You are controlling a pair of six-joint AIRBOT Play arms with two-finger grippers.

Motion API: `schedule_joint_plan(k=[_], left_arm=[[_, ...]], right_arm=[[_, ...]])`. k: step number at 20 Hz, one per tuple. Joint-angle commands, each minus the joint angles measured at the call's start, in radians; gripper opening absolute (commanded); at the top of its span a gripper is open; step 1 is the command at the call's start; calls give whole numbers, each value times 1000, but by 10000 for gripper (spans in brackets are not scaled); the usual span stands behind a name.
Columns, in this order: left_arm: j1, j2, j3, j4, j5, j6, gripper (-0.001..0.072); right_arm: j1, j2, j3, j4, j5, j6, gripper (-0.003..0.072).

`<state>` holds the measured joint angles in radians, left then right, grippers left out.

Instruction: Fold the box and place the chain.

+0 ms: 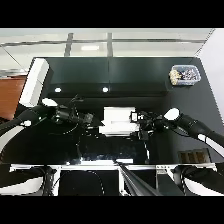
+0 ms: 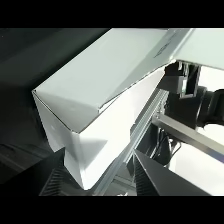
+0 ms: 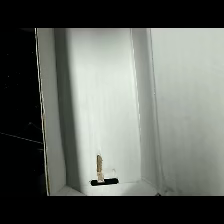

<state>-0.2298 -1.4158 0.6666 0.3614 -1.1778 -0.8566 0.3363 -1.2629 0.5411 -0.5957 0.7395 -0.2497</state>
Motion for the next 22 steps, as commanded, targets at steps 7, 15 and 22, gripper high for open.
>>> schedule_joint_plan(k=[7, 15, 22], left_arm=[[-136, 3, 150, 275, 112, -373, 489], [-293, 3, 276, 529, 154, -670, 459], [-368, 3, 347, 721, 154, -844, 394]], right_arm=[[0, 0, 0, 0, 0, 0, 415], [0, 0, 0, 0, 0, 0, 416], [0, 0, 0, 0, 0, 0, 415]])
